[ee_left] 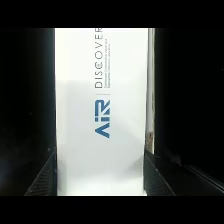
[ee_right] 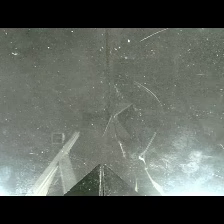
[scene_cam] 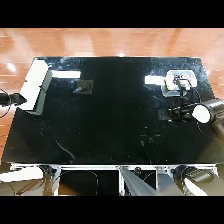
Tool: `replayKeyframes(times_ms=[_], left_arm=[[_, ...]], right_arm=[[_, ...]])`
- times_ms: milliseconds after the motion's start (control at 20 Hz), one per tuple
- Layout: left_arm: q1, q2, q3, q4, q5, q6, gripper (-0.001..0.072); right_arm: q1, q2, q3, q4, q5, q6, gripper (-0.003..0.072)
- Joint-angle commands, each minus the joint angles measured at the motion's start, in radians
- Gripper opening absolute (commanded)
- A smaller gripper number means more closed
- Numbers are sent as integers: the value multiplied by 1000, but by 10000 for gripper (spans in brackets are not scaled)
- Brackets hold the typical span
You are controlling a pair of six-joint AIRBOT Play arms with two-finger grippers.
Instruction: Fold the box and place the chain.
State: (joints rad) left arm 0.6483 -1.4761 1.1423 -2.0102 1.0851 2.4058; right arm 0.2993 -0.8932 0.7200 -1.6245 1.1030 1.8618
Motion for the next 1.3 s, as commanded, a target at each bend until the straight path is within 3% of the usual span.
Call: replayKeyframes(times_ms=[0,300,450,550,600,650,700,750,800,900,1000,1150,1250], left_arm=[[-1,3,38,44,66,-82,629],[-2,8,151,106,239,-201,630],[-2,8,172,151,253,-242,630],[-2,8,194,100,259,-288,620],[-2,9,218,18,277,-296,515],[-6,9,244,-83,310,-298,197],[-15,12,267,-200,340,-286,15],[-40,27,278,-317,348,-286,14],[-79,57,277,-375,314,-299,14],[-212,154,247,-358,193,-397,13],[-409,298,162,-252,75,-393,13],[-703,529,-39,-33,-61,-483,14],[-877,641,-177,131,-113,-628,14]], right_arm=[[0,1,0,1,0,0,36],[0,1,0,0,2,0,36],[1,1,0,0,15,-1,36],[5,1,5,-3,0,-51,37],[6,1,24,-14,-24,-82,37],[6,0,69,-36,-43,-89,37],[6,-4,130,-70,-51,-89,37],[6,-11,207,-101,-54,-90,37],[6,-26,285,-125,-48,-101,37],[6,-80,446,-127,2,-170,37],[6,-139,554,-121,63,-172,37],[-4,-164,564,-105,136,-127,36],[-33,-144,509,-85,147,-101,36]])
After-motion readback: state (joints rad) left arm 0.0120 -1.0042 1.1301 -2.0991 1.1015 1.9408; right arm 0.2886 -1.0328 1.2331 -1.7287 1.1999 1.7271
